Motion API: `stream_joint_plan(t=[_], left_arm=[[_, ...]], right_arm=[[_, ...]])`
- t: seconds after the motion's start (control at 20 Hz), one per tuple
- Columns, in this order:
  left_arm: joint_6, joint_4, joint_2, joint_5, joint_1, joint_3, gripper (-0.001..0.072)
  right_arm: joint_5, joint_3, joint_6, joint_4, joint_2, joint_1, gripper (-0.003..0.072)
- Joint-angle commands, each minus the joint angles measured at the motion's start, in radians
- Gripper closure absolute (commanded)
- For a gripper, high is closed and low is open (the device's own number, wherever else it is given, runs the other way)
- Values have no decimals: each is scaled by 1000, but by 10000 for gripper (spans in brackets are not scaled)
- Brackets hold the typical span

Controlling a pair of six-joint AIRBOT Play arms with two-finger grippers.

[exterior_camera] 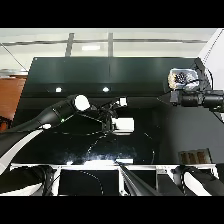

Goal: Fold the box and place the chain.

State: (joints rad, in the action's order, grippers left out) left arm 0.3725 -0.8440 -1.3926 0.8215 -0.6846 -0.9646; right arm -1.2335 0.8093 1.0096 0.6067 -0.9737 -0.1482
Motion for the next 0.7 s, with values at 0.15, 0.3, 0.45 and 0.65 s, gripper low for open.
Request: stream_joint_plan(t=[0.15, 0.3, 0.45, 0.65], left_arm=[[-2, 0, -3, 2, 0, -1, -10], [-2, -4, -5, 2, -11, 0, -11], [-2, -18, -7, 2, -40, 0, -11], [3, -36, -34, -3, -50, 0, -11]], right_arm=[[4, 1, 0, 0, 1, 0, 649], [4, 1, 0, 0, 1, 0, 649], [4, 1, 0, -1, 1, 0, 649], [4, 1, 0, -1, 1, 0, 649]])
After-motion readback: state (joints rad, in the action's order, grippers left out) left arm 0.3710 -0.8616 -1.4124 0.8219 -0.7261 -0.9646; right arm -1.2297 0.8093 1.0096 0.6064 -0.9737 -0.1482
